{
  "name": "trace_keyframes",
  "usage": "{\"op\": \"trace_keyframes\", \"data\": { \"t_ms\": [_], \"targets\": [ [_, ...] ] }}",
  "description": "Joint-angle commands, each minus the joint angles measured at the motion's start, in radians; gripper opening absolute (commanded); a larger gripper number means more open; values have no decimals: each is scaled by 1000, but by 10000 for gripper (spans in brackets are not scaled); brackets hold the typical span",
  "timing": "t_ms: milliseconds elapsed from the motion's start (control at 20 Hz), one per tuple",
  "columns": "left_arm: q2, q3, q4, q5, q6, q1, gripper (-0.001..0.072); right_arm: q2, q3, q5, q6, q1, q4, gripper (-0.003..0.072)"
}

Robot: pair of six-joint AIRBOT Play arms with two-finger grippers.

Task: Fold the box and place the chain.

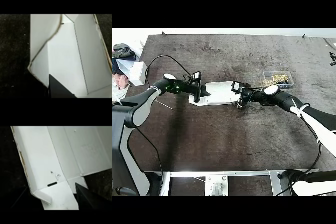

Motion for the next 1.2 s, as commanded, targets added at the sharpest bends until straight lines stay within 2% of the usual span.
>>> {"op": "trace_keyframes", "data": {
  "t_ms": [0,100,150,350,500,650,950,1050,1150],
  "targets": [
    [0,0,0,-1,0,0,12,-35,56,74,-19,-35,1,645],
    [0,-1,0,-1,0,0,12,-37,79,97,-22,-39,-2,647],
    [0,-1,0,0,0,0,12,-38,87,111,-24,-39,-14,674],
    [0,0,0,-1,0,0,12,-66,129,148,-23,-47,-33,675],
    [0,-1,0,-2,0,0,12,-114,192,222,-18,-74,-41,676],
    [0,-1,0,-4,0,0,12,-185,283,383,13,-117,-46,686],
    [0,-1,0,-4,0,0,12,-311,449,526,58,-119,-85,686],
    [0,0,0,-4,0,0,12,-340,478,588,95,-119,-84,686],
    [0,-1,0,-3,0,0,12,-352,479,595,94,-117,-82,686]
  ]
}}
